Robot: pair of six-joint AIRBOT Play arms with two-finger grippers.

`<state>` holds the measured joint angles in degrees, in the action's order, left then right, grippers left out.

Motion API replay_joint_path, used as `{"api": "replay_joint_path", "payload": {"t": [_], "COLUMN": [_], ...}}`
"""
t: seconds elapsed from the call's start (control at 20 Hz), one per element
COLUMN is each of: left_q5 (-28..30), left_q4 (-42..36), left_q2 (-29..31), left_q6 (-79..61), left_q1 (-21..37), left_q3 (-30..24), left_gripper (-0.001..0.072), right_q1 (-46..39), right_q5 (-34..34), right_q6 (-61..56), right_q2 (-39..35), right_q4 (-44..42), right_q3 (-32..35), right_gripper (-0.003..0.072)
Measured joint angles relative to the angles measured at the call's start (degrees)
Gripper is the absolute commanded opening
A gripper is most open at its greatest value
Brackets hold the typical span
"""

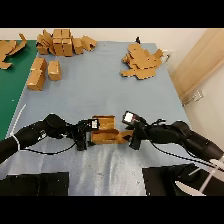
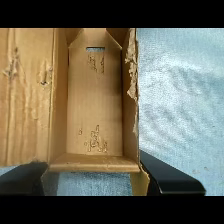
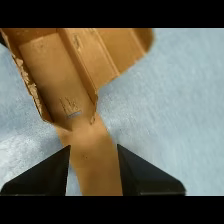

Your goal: Fold the box.

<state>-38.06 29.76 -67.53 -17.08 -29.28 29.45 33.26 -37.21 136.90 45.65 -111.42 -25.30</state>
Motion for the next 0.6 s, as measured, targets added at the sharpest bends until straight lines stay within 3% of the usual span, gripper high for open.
{"api": "replay_joint_path", "payload": {"t": [0.35,0.4,0.5,0.6], "left_q5": [0.0,0.0,0.0,0.0], "left_q4": [0.0,0.0,0.0,0.0], "left_q2": [0.0,0.0,0.0,0.0], "left_q6": [0.0,0.0,0.0,0.0], "left_q1": [0.0,0.0,0.0,0.0], "left_q3": [0.0,0.0,0.0,0.0], "left_gripper": [0.0521,0.0521,0.0522,0.0522], "right_q1": [3.54,3.61,3.82,3.91], "right_q5": [1.51,1.36,1.22,0.68], "right_q6": [8.83,9.55,11.28,12.83], "right_q2": [10.95,11.72,12.83,13.4], "right_q4": [0.26,0.22,-0.85,-2.82], "right_q3": [-5.44,-5.73,-6.12,-6.32], "right_gripper": [0.0454,0.0403,0.0131,0.007]}}
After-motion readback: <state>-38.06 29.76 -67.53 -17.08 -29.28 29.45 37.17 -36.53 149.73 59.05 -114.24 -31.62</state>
